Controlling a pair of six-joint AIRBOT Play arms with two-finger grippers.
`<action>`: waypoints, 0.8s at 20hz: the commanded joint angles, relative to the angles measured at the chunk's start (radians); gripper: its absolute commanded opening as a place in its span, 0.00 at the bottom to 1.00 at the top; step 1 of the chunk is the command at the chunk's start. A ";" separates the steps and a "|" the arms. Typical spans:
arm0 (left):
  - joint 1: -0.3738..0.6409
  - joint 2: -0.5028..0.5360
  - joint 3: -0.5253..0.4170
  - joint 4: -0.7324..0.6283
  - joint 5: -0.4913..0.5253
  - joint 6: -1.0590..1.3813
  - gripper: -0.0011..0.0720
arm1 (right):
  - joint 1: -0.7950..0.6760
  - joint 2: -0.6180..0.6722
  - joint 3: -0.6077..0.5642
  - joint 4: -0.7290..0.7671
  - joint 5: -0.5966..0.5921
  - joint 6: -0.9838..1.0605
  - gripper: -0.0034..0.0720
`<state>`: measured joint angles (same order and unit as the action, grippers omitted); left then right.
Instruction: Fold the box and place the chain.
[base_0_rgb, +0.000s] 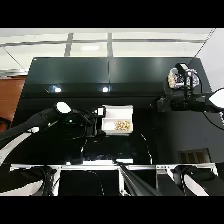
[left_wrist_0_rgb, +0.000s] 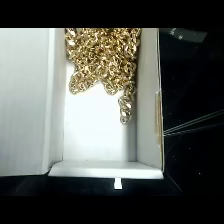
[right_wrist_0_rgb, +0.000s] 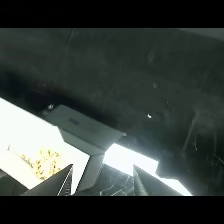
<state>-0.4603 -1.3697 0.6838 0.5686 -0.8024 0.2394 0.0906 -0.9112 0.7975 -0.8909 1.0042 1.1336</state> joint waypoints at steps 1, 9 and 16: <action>-0.009 -0.002 0.002 -0.001 0.014 0.000 0.70 | 0.026 -0.003 -0.002 0.001 -0.057 0.000 0.61; -0.009 -0.002 0.002 -0.001 0.014 0.000 0.51 | 0.133 -0.247 -0.006 0.294 -0.455 0.074 0.98; -0.009 -0.002 0.002 -0.001 0.014 0.000 0.51 | 0.233 -0.323 0.044 0.307 -0.151 -0.500 0.97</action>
